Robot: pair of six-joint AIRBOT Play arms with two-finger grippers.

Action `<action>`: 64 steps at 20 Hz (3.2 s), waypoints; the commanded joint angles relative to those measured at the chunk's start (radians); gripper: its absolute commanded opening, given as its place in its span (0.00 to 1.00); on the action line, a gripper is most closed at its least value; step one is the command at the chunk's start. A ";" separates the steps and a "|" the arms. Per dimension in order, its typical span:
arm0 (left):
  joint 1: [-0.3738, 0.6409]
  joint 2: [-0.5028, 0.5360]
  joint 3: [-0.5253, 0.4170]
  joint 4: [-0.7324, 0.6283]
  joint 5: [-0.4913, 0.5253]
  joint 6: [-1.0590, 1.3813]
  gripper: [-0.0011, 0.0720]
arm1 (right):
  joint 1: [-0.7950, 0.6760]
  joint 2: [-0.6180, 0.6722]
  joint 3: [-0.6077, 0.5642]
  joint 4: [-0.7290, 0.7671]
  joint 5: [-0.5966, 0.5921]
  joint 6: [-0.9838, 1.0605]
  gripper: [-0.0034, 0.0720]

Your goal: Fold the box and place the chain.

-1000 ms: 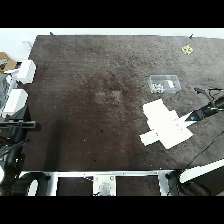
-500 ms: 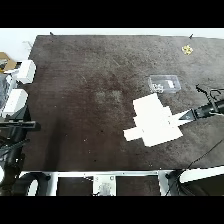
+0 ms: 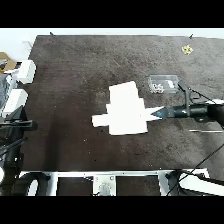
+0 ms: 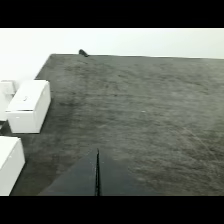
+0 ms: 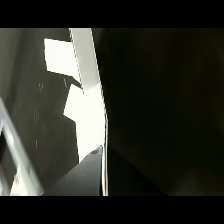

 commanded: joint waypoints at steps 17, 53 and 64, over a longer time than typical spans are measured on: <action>0.001 -0.093 0.145 0.009 -0.296 -0.037 0.58 | 0.452 -0.037 0.010 0.262 -0.690 -0.043 0.04; -0.130 -2.190 1.898 0.416 -1.629 -0.634 0.58 | 0.454 -0.037 0.008 0.176 -0.698 -0.086 0.05; -0.164 -2.199 1.898 0.444 -1.613 -0.590 0.39 | 0.454 -0.037 0.008 0.175 -0.691 -0.087 0.05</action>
